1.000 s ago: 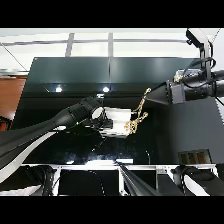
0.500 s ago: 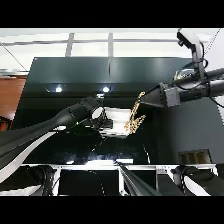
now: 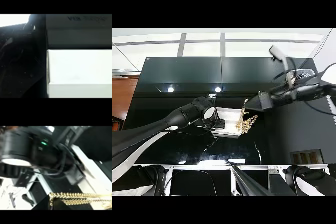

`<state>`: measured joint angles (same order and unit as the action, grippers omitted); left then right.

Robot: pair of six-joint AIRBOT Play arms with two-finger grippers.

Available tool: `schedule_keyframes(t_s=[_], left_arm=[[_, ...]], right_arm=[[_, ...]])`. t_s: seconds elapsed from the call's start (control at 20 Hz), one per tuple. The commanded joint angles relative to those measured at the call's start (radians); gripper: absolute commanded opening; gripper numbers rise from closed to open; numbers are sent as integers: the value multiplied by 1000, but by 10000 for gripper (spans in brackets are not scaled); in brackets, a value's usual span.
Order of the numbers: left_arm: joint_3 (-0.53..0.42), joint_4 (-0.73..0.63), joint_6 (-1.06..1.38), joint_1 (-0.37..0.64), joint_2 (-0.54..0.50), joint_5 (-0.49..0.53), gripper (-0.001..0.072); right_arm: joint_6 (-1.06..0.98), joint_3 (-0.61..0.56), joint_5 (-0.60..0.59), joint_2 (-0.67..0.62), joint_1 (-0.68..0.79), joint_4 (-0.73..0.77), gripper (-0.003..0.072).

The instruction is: Fold the box and place the chain.

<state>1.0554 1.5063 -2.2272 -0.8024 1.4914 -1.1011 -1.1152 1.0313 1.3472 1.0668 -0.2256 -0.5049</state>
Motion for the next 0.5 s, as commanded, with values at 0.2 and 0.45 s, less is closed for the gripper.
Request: schedule_keyframes(t_s=[0.2,0.45], left_arm=[[1,0,0,0,0,1,34],[1,0,0,0,0,0,34]], right_arm=[[11,-143,-213,3,-64,-101,428],[102,-171,-29,-63,159,-264,460]])
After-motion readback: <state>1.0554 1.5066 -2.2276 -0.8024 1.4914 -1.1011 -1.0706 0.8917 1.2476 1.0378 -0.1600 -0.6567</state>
